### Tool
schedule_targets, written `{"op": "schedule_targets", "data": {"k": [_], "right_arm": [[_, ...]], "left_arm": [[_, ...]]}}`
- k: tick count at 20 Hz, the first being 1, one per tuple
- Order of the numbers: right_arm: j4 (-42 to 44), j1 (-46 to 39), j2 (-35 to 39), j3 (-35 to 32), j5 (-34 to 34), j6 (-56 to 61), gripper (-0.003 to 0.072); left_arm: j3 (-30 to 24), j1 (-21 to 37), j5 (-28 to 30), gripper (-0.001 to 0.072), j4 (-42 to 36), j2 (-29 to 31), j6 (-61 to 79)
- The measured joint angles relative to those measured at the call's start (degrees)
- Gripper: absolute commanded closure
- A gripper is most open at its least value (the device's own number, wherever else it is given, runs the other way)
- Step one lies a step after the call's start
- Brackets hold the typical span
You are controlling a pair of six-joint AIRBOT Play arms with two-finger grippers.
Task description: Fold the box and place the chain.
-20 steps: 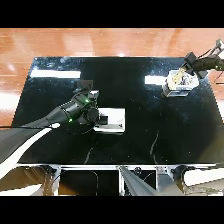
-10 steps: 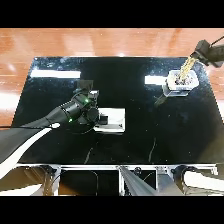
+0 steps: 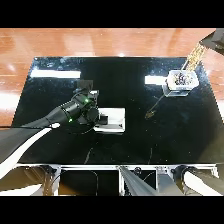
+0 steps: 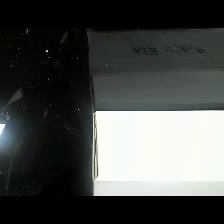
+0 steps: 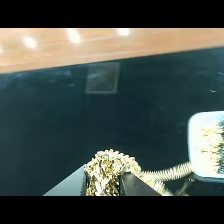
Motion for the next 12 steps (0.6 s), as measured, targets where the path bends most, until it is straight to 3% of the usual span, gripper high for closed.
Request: {"op": "schedule_targets", "data": {"k": [12], "right_arm": [[0.5, 23.1, 10.6, 0.0, 7.3, -2.5, 0.0653]], "left_arm": [[0.0, 0.0, -0.1, 0.0688, 0.0, 0.0, 0.0]]}}
